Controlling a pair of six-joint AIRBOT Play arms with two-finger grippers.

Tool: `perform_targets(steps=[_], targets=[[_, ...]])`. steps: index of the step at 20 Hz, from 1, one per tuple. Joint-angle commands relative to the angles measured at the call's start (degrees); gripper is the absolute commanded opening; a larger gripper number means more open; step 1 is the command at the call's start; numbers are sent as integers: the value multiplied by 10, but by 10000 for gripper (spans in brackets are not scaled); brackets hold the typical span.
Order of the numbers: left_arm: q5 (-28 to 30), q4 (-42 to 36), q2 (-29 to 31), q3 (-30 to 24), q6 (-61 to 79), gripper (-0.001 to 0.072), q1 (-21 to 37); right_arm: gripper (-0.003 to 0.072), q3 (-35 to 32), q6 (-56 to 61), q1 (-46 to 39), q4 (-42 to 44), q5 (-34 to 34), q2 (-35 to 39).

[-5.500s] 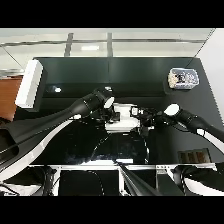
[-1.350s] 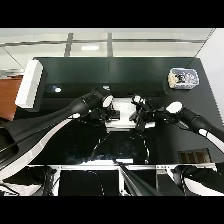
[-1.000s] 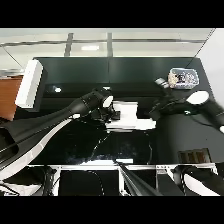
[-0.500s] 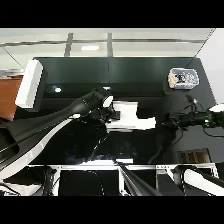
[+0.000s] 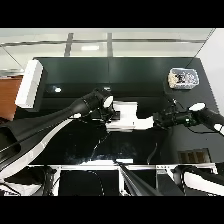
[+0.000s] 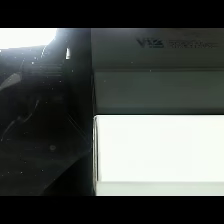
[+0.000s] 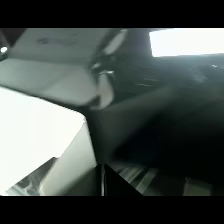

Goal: Fold the box and place the chain.

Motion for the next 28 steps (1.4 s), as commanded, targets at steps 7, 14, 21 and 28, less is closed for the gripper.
perform_targets(steps=[7,14,21,28], targets=[[-4,-1,0,0,0,28,0,618,55,-40,24,65,100,-2],[-5,-1,0,0,0,28,0,422,94,36,116,47,37,-2],[-6,0,0,-1,0,28,0,422,188,256,208,-139,28,-2],[-6,0,0,-1,0,28,0,422,202,386,290,-263,-19,-2]])
